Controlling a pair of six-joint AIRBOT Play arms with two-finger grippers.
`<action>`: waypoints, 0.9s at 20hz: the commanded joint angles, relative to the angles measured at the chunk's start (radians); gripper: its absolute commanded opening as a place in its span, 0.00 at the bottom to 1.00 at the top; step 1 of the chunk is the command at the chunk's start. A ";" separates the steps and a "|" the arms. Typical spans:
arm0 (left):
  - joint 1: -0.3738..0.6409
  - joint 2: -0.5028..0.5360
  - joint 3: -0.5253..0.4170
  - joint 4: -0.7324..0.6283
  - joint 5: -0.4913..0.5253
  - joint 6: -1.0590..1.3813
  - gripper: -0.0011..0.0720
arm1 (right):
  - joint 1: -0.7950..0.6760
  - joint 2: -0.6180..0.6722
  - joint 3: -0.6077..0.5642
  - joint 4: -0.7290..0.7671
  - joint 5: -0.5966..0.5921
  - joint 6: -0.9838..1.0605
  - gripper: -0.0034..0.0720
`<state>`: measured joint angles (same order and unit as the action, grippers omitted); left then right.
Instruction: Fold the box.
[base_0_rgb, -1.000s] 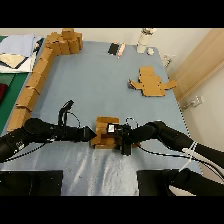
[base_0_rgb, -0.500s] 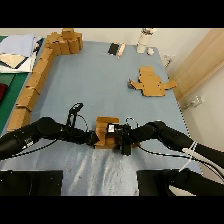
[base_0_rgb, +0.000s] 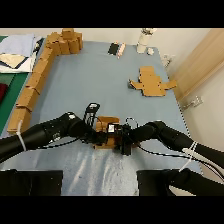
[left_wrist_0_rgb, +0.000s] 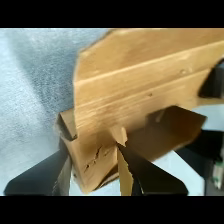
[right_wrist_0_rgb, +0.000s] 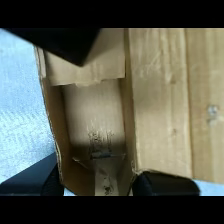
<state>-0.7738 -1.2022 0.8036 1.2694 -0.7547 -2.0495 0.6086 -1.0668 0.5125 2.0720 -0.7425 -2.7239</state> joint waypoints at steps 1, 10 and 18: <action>-0.067 -0.072 0.080 0.184 -0.103 -0.205 0.60 | 0.000 0.000 -0.001 0.000 0.000 0.000 0.63; -0.105 -0.130 0.226 0.265 -0.234 -0.296 0.18 | 0.000 0.000 -0.001 0.000 0.000 0.000 0.63; -0.105 -0.130 0.233 0.245 -0.235 -0.296 0.39 | 0.000 0.000 -0.001 0.000 0.000 0.000 0.63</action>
<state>-0.8791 -1.3312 1.0340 1.5219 -0.9806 -2.3417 0.6083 -1.0672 0.5125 2.0712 -0.7403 -2.7235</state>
